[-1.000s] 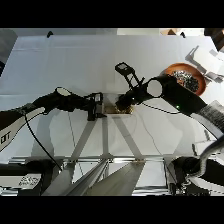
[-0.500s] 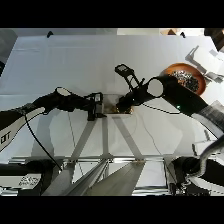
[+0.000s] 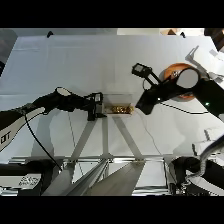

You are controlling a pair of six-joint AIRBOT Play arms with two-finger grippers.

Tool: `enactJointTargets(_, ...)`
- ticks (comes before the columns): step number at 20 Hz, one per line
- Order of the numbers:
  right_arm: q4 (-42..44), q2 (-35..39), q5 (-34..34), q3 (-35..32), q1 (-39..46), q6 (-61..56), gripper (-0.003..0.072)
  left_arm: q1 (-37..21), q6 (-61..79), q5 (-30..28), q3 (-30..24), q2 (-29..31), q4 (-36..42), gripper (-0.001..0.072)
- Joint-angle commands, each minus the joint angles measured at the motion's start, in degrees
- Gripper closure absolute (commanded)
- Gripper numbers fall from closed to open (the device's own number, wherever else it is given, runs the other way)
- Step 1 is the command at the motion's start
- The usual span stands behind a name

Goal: Fold the box and place the chain.

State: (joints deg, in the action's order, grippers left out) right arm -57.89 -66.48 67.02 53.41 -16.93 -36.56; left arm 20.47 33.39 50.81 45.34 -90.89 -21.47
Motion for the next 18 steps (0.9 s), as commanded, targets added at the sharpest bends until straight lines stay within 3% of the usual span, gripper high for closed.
enactJointTargets(1,6.95,-2.05,-0.68,-5.60,6.95,27.50,0.0378,-0.02,0.00,0.00,0.02,0.00,0.00,0.0497)
enactJointTargets(3,7.61,-5.81,-3.48,-5.99,7.54,34.40,0.0375,-0.02,0.00,0.00,0.02,0.00,0.00,0.0497)
enactJointTargets(5,10.99,-9.86,-6.88,-5.99,7.52,38.05,0.0305,-0.02,0.00,0.00,0.02,0.00,0.00,0.0497)
enactJointTargets(10,21.03,-17.07,-8.13,-5.99,7.48,52.17,0.0303,-0.02,0.00,0.00,0.02,0.00,0.00,0.0497)
enactJointTargets(15,23.23,-17.94,-7.56,-5.99,7.48,57.64,0.0318,-0.02,-0.02,0.00,0.02,0.00,0.00,0.0497)
enactJointTargets(18,23.26,-17.94,-4.70,-5.99,7.48,57.64,0.0460,-0.02,0.00,0.00,0.02,0.00,0.00,0.0497)
